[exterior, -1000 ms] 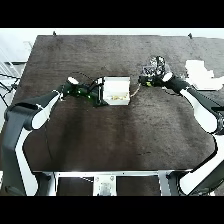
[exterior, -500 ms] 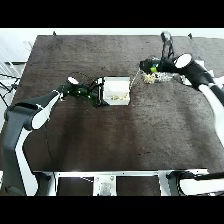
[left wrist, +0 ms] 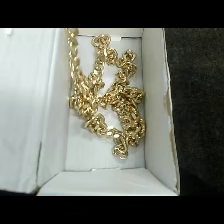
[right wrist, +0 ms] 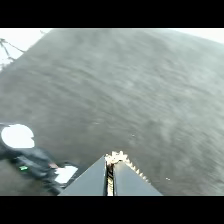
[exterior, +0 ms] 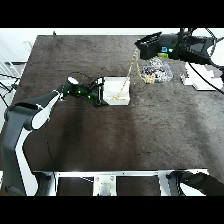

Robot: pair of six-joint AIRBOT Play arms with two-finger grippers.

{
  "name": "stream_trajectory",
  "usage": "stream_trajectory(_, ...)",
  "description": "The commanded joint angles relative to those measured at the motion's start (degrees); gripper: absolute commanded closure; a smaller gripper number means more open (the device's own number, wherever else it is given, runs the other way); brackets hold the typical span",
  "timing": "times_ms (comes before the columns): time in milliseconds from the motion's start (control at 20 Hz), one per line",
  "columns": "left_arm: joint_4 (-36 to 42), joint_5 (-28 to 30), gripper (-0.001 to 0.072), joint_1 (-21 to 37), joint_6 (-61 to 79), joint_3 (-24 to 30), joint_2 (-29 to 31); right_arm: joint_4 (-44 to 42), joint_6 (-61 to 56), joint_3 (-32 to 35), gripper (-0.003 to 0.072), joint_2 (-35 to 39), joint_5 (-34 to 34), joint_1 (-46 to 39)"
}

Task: Fold the box and place the chain.

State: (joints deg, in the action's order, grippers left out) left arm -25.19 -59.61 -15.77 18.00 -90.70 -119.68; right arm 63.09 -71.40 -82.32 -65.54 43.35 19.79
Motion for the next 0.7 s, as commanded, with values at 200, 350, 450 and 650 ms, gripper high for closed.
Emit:
stream_trajectory(200,0.0,0.0,0.0298,0.0,0.0,0.0,0.0,0.6,-3.7,6.6,0.0677,1.7,-6.1,7.2)
stream_trajectory(350,0.0,0.0,0.0298,0.0,0.0,0.0,0.0,0.6,-5.8,11.5,0.0677,0.7,-10.9,7.5)
stream_trajectory(450,0.0,0.0,0.0299,0.0,0.0,0.0,0.0,0.5,-7.3,14.0,0.0677,-1.0,-13.5,7.6)
stream_trajectory(650,0.0,0.0,0.0298,0.0,0.0,0.0,0.0,-0.5,-9.7,17.1,0.0677,-7.0,-16.9,8.7)
